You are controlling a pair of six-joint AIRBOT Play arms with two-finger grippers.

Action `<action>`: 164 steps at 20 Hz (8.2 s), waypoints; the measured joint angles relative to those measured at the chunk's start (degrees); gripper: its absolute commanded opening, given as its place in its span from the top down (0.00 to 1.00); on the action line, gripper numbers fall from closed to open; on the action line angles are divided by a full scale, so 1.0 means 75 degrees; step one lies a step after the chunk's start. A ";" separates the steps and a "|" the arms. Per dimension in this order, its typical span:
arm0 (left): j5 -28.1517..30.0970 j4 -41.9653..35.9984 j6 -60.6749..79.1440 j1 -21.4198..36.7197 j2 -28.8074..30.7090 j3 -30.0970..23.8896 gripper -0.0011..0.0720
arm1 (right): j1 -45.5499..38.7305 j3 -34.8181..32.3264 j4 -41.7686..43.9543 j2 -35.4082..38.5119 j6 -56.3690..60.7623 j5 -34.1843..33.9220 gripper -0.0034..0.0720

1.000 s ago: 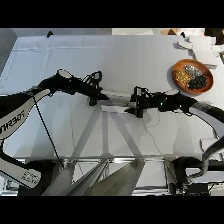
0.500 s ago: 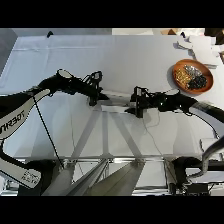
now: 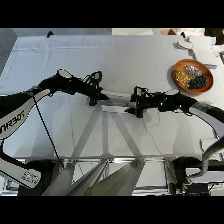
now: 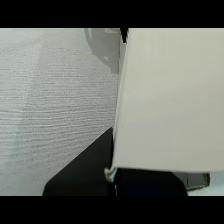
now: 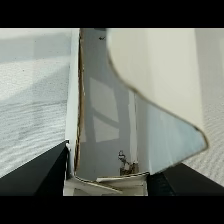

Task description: Fold the box and place the chain.

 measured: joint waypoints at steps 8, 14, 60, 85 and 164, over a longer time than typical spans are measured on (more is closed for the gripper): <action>0.0128 -0.0052 -0.0015 0.0006 0.0003 -0.0006 0.47 | -0.0003 0.0000 -0.0035 0.0000 -0.0006 0.0015 0.37; -0.0122 -0.0163 -0.0006 0.0090 0.0256 -0.0006 0.47 | -0.0003 0.0000 -0.0020 0.0000 -0.0006 0.0015 0.37; 0.0242 -0.0720 -0.3124 0.0603 0.1588 -0.0600 0.96 | -0.0003 0.0000 -0.0009 0.0000 -0.0012 -0.0003 0.37; 0.0810 0.3960 -0.2017 0.0734 0.2055 -0.1527 0.70 | -0.0003 0.0000 -0.0003 0.0000 -0.0003 0.0003 0.37; 0.0399 -0.0026 0.1370 0.0152 0.1309 -0.1530 0.64 | -0.0009 0.0000 -0.0003 0.0000 -0.0009 -0.0003 0.37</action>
